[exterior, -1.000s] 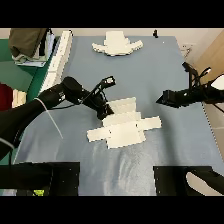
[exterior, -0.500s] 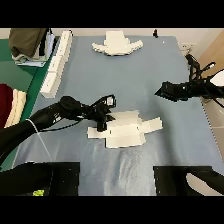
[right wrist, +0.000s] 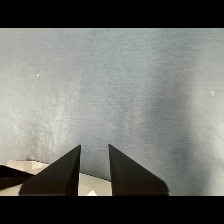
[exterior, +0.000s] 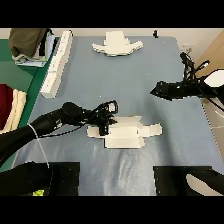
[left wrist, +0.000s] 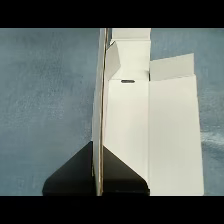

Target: Fold the box.

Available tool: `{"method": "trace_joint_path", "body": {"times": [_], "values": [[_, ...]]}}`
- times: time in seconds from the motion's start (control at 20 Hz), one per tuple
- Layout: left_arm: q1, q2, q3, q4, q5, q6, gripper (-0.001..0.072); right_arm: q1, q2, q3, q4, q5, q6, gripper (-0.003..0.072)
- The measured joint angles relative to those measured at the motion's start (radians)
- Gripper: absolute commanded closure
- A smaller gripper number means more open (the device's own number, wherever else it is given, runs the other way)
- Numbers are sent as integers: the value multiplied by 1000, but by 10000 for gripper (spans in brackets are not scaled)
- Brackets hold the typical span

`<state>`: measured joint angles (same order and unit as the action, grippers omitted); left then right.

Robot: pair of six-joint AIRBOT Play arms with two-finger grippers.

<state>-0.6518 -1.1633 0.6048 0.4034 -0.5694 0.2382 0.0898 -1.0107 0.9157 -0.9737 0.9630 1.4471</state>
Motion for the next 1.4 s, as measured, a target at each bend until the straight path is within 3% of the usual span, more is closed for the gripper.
{"method": "trace_joint_path", "body": {"times": [0.15, 0.25, 0.9, 1.4], "values": [[-3, -2, -5, 24, -51, -44, 699, 2, 0, 0, 2, -2, 0, 420], [-3, -1, -2, 31, -53, -58, 699, 3, 0, 0, 1, -2, 0, 530], [0, -1, 82, 97, -42, -126, 699, 4, 0, 0, -24, 32, 0, 531], [-1, -19, 101, 150, -117, -169, 698, 4, 0, 0, -32, 35, 0, 531]]}}
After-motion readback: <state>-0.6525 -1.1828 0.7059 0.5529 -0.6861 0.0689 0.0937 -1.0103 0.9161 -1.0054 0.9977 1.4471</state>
